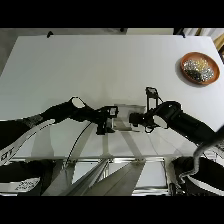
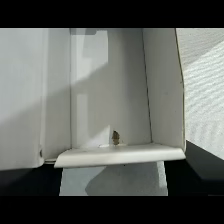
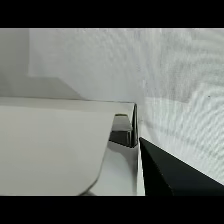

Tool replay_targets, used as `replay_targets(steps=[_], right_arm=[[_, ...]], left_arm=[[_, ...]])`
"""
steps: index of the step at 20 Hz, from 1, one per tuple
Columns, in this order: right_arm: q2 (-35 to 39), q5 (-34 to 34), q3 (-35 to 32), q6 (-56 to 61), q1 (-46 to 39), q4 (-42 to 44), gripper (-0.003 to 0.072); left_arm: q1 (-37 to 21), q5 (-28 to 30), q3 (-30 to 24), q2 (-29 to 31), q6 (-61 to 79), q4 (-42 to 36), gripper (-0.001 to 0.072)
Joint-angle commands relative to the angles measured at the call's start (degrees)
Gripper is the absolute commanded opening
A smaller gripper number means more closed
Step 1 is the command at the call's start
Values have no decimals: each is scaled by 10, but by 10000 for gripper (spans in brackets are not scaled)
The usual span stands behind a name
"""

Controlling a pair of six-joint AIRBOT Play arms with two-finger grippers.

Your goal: Fold the box and place the chain.

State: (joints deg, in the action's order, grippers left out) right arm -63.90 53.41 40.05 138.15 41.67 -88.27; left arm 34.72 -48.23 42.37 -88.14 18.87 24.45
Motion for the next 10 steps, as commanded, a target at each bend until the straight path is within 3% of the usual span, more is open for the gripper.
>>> replay_targets(steps=[1,10], right_arm=[[0,-1,0,-12,1,11,461],[-43,10,0,-20,35,25,461]], left_arm=[[0,0,0,0,0,0,253],[0,0,0,0,0,0,253]])
